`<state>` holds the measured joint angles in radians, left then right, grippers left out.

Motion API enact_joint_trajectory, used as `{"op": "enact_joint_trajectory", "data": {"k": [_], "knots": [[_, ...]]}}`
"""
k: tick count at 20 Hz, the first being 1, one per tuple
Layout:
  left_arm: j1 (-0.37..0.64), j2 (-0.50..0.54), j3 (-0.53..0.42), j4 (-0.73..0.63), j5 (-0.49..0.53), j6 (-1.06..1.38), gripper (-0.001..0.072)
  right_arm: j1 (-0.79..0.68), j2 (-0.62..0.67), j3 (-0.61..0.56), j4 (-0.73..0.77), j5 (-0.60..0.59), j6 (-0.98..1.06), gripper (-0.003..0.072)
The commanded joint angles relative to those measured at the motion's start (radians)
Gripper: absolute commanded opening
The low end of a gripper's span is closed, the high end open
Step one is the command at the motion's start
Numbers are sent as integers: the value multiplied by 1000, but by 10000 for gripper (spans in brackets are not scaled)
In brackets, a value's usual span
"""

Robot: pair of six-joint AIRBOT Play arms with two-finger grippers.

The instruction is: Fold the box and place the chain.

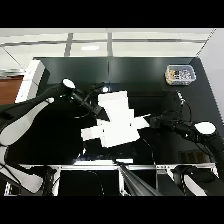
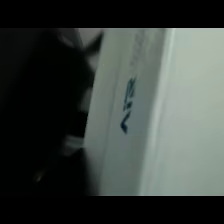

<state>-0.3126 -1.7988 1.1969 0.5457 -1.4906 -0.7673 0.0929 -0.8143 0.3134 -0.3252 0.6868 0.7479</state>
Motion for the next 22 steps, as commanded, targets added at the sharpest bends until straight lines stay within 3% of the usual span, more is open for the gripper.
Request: {"op": "enact_joint_trajectory", "data": {"k": [1,3,4,5,6,10,13,15,17,22], "knots": [[-6,-60,98,87,-106,40,105,1,1,-1,0,-2,0,15],[-6,-61,123,87,-99,95,30,1,1,0,0,-7,0,17],[-5,-61,136,87,-100,111,26,0,1,0,0,-17,0,181],[-3,-61,154,98,-101,109,25,-5,1,0,-1,-20,8,630],[-3,-59,174,112,-104,105,24,-21,2,4,-5,-12,15,704],[-20,18,167,128,-85,63,21,-107,2,171,-247,228,34,704],[-63,175,5,84,63,179,21,-130,2,349,-500,419,39,703],[-89,265,-110,61,228,319,23,-130,1,399,-569,441,48,703],[-104,285,-159,77,341,439,23,-130,1,400,-585,404,48,703],[-138,258,-159,103,428,708,22,-122,1,400,-503,380,65,703]]}}
